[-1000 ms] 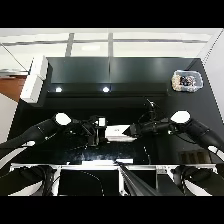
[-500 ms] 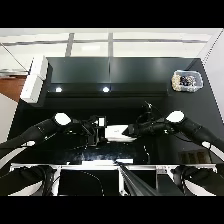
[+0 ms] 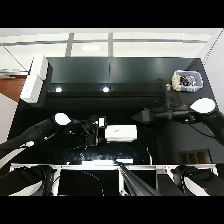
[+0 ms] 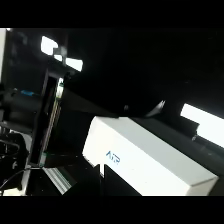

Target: Fold the box and place the chain.

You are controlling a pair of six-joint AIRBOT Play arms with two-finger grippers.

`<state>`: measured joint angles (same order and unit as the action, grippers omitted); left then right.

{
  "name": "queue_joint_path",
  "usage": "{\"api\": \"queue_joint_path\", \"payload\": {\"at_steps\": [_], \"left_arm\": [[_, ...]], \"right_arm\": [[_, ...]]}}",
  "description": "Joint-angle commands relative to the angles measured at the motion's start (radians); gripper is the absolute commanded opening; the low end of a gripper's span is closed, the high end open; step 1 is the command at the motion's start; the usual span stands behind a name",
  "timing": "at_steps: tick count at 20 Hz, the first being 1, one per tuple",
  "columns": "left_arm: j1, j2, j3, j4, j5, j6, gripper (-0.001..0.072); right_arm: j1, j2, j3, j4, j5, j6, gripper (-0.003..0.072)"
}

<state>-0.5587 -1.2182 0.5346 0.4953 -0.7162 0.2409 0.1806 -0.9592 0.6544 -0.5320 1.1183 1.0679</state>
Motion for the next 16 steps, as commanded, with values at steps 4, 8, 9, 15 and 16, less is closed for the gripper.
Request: {"api": "queue_joint_path", "payload": {"at_steps": [4,8,9,15,16], "left_arm": [[0.012,0.152,0.001,0.283,-0.093,-0.358,0.0712],[0.013,0.174,0.061,0.300,-0.179,-0.534,0.0712],[-0.005,0.173,0.089,0.300,-0.161,-0.534,0.0712],[-0.101,0.006,0.261,0.269,-0.074,-0.569,0.0712],[-0.117,-0.032,0.283,0.251,-0.074,-0.591,0.0712]], "right_arm": [[-0.153,0.038,0.016,-0.085,0.057,0.000,0.0041],[-0.152,0.038,0.016,-0.188,-0.038,0.001,0.0040],[-0.152,0.038,0.016,-0.187,-0.050,0.002,0.0040],[-0.152,0.038,0.016,-0.187,-0.072,0.002,0.0040],[-0.152,0.038,0.016,-0.187,-0.077,0.002,0.0040]]}}
